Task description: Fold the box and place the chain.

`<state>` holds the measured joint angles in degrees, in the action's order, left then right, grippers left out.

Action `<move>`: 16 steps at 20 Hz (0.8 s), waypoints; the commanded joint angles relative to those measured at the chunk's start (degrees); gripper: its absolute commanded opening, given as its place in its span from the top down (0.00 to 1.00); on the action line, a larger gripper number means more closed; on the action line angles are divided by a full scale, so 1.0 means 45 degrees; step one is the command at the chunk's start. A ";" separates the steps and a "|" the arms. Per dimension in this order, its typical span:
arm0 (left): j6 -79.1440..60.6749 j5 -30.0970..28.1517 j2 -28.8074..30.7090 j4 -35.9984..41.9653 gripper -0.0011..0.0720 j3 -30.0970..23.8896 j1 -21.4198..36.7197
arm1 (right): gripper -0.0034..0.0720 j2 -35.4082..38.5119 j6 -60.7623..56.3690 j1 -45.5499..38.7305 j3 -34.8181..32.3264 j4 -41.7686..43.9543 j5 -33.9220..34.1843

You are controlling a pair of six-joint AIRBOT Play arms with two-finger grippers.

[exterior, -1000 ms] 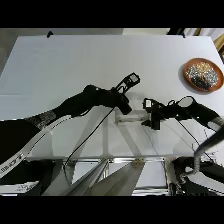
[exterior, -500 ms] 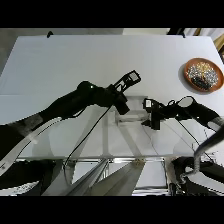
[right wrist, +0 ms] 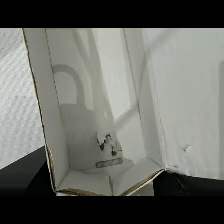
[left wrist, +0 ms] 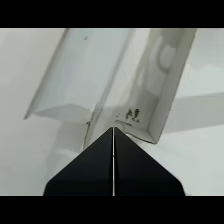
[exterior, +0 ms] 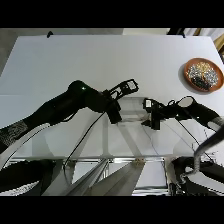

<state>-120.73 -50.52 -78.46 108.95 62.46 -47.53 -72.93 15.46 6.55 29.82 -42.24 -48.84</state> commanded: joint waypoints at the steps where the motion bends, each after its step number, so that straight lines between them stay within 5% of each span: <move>1: -0.0801 0.0787 -0.0141 0.0588 0.98 -0.0646 -0.0015 | 0.57 0.0015 -0.0005 0.0000 0.0010 0.0005 0.0000; 10: -0.0894 -0.1171 -0.0942 0.0063 0.98 -0.0797 0.0359 | 0.57 0.0015 -0.0005 0.0000 0.0010 0.0005 0.0000; 16: -0.2686 -0.1103 -0.0937 0.0641 0.98 -0.1787 0.0855 | 0.57 0.0015 -0.0005 0.0000 0.0010 0.0000 0.0000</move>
<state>-128.29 -54.52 -82.61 110.32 56.60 -44.62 -72.93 15.46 6.55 29.82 -42.24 -48.82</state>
